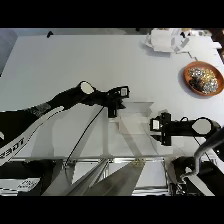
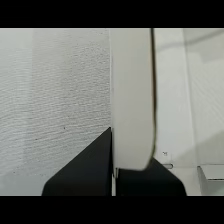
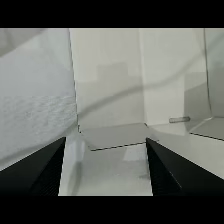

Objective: Fold the box and place the chain.

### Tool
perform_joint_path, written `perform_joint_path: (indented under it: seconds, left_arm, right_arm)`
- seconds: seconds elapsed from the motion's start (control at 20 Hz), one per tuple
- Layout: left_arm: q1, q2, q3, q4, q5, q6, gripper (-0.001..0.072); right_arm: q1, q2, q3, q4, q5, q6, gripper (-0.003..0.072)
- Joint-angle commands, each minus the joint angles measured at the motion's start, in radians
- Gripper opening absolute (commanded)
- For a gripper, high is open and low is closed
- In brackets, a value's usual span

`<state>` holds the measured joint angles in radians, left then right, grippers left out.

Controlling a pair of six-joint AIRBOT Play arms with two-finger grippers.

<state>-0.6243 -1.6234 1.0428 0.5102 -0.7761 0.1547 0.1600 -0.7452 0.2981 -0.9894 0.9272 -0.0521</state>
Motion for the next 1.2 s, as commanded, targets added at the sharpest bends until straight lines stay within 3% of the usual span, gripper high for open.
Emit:
perform_joint_path:
  seconds: [0.0, 0.15, 0.25, 0.35, 0.5, 0.95, 1.15]
  left_arm:
    - [-0.001, 0.0, -0.001, 0.003, -0.002, 0.006, 0.0006]
    - [-0.001, 0.0, 0.0, 0.002, -0.002, 0.006, 0.0006]
    - [-0.001, 0.0, -0.001, -0.001, -0.003, 0.005, 0.0006]
    - [-0.001, 0.0, -0.001, -0.001, -0.006, 0.002, 0.0006]
    - [-0.001, 0.0, 0.0, -0.002, -0.006, 0.002, 0.0006]
    - [-0.001, 0.0, -0.001, -0.002, -0.007, 0.002, 0.0006]
    - [-0.001, 0.0, 0.0, -0.001, -0.013, 0.002, 0.0005]
  right_arm:
    - [0.001, -0.033, -0.004, 0.019, -0.031, -0.031, 0.0561]
    - [0.045, -0.055, -0.005, 0.04, -0.031, -0.056, 0.0561]
    - [0.122, -0.064, -0.01, 0.025, -0.094, -0.052, 0.0561]
    - [0.2, -0.065, -0.018, -0.036, -0.201, -0.023, 0.058]
    - [0.261, -0.065, -0.018, -0.157, -0.248, 0.108, 0.0606]
    - [0.271, -0.055, -0.018, -0.249, -0.39, 0.217, 0.06]
    - [0.271, 0.006, -0.018, -0.249, -0.396, 0.217, 0.06]
